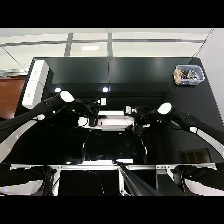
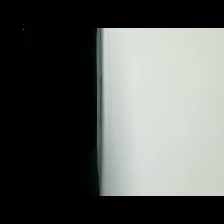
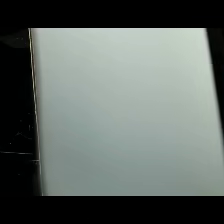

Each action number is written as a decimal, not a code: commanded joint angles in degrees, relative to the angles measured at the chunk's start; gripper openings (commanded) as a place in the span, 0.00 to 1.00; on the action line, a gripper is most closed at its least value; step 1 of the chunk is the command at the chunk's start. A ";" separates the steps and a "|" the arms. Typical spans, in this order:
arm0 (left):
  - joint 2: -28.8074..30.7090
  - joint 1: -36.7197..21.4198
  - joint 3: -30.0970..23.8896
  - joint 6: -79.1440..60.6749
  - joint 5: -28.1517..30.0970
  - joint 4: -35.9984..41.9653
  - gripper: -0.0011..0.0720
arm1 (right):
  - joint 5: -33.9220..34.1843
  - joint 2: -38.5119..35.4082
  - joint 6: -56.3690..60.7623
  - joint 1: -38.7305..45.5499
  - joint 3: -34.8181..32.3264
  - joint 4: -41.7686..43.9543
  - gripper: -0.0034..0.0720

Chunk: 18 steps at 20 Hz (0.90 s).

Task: Fold the box and place the chain.

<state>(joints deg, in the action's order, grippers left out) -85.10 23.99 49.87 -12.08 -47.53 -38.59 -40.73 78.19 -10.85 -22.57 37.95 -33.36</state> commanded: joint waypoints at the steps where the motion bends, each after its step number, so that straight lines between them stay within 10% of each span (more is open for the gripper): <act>1: -0.04 -0.07 0.02 0.04 0.59 0.02 0.05 | -0.11 0.04 -0.07 -0.07 0.00 -0.09 0.68; 4: 0.22 -0.07 0.09 0.11 0.55 0.02 0.14 | -0.11 0.04 -0.07 -0.07 0.00 -0.09 0.68; 8: 5.25 -1.20 0.15 5.27 0.17 -2.25 0.86 | -0.11 0.04 -0.07 -0.07 0.00 -0.09 0.68; 11: 12.63 -4.11 0.13 16.41 -2.51 -12.00 0.89 | -0.09 0.04 -0.07 -0.07 0.00 -0.09 0.68; 14: 18.36 -7.76 0.13 33.31 -11.87 -17.79 0.84 | -0.11 0.04 -0.07 -0.07 0.00 -0.11 0.68; 15: 19.28 -8.68 0.13 40.33 -17.03 -17.68 0.62 | -0.11 0.04 -0.09 -0.07 0.00 -0.11 0.68; 16: 19.43 -8.83 0.13 45.31 -22.62 -17.25 0.20 | -0.11 0.04 -0.09 -0.07 0.00 -0.11 0.68; 18: 19.06 -7.85 -1.33 45.62 -31.56 -12.41 0.05 | -0.11 0.04 -0.09 -0.07 0.00 -0.11 0.56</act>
